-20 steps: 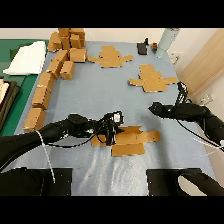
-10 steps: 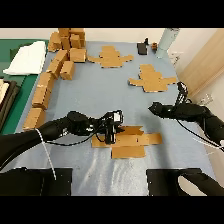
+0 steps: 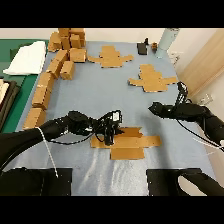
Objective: Fold the box.
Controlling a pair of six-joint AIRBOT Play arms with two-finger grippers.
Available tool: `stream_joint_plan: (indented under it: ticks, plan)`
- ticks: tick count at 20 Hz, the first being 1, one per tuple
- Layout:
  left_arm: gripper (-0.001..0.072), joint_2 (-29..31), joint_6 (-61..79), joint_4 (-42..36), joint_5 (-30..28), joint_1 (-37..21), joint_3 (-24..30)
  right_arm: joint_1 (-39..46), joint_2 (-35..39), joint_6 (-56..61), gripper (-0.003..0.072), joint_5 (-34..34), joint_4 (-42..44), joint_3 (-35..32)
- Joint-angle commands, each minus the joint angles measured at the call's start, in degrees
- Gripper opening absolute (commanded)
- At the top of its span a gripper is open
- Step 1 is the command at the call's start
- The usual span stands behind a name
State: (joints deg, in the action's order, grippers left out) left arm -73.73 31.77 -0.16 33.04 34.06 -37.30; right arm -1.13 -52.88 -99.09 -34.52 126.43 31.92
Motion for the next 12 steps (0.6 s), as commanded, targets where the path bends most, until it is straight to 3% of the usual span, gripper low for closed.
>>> stream_joint_plan:
  ticks: [1,12]
  plan:
    - [0.0012,-0.22,-1.88,2.14,0.02,0.02,-0.02,-0.07,-0.02,0.00,0.0221,0.02,0.02,0.02]
    - [0.0013,-0.20,-4.70,5.73,-2.60,0.83,-0.35,-0.04,-0.02,0.00,0.0220,0.00,0.00,0.00]
